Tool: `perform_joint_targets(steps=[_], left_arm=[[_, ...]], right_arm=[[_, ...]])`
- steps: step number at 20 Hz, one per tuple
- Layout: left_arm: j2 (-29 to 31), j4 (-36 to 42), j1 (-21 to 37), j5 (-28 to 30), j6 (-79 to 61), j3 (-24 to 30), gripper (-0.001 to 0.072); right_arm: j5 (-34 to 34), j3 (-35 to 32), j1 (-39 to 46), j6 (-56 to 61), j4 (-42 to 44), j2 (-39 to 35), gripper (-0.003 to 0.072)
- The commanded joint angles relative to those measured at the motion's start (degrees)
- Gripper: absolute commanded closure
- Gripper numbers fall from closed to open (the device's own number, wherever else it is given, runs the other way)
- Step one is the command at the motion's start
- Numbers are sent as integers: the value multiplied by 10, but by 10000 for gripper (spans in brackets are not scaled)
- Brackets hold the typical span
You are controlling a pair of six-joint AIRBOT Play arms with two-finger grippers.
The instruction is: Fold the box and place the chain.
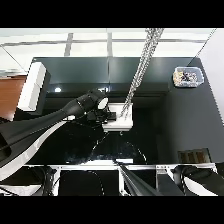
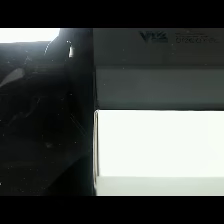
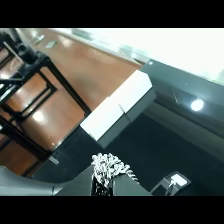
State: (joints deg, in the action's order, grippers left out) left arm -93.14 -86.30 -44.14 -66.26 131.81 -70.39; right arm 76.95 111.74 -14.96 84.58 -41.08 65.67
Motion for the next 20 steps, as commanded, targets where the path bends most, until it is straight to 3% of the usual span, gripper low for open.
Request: perform_joint_targets(steps=[1,5,10,13,20], left_arm=[[0,0,0,0,0,0,680],[0,0,0,0,0,0,680],[0,0,0,0,0,0,680],[0,-2,1,0,0,0,680],[0,-2,2,1,0,0,680]], right_arm=[[30,-7,0,0,-6,3,670],[68,-70,-29,0,-36,3,670],[48,-184,-59,-3,-50,2,670],[53,-240,-59,-2,-101,2,670],[33,-366,-59,-1,-100,2,670]])
